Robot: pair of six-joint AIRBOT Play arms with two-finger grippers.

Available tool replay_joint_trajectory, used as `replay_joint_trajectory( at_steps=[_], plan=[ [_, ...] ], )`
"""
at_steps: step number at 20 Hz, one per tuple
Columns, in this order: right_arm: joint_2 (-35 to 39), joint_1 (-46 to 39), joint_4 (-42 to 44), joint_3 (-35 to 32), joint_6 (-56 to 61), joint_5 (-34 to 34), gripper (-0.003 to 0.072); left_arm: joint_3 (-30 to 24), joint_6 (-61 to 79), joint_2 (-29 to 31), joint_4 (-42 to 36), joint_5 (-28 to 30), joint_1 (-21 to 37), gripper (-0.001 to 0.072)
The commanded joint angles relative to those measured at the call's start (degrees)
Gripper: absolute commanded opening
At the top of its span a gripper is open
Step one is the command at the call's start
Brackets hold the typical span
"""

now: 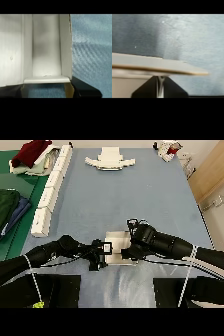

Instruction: Fold the box.

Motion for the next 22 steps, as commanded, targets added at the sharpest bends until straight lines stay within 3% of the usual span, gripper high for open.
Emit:
replay_joint_trajectory(
  at_steps=[1, 5, 6, 7, 8, 19, 22],
  plan=[
    [-0.5, 0.28, -0.52, 0.2, 0.26, 0.76, 0.0007, 0.07, 0.33, 0.0, -0.04, 0.11, -0.02, 0.0505],
    [-0.5, 0.28, -0.72, 0.2, 0.24, 0.83, 0.0006, 0.07, 0.33, 0.0, -0.04, 0.11, -0.02, 0.0505],
    [-0.46, 0.28, -0.7, 0.2, 0.24, 0.72, 0.0125, 0.07, 0.33, 0.0, -0.04, 0.11, -0.02, 0.0505],
    [-0.39, 0.28, -0.7, 0.2, 0.26, 0.7, 0.0411, 0.07, 0.33, 0.0, -0.04, 0.11, -0.02, 0.0505],
    [-0.39, 0.28, -0.7, 0.2, 0.28, 0.48, 0.0464, 0.07, 0.33, 0.0, -0.04, 0.11, -0.02, 0.0505],
    [-0.33, 0.46, 0.96, -1.27, 5.4, -0.92, 0.0447, 0.07, 0.33, 0.0, -0.02, 0.09, -0.02, 0.0505],
    [-0.33, 0.94, 1.09, -2.34, 6.43, 1.55, 0.0408, 0.07, 0.33, 0.0, -0.04, 0.11, -0.02, 0.0505]
  ],
)
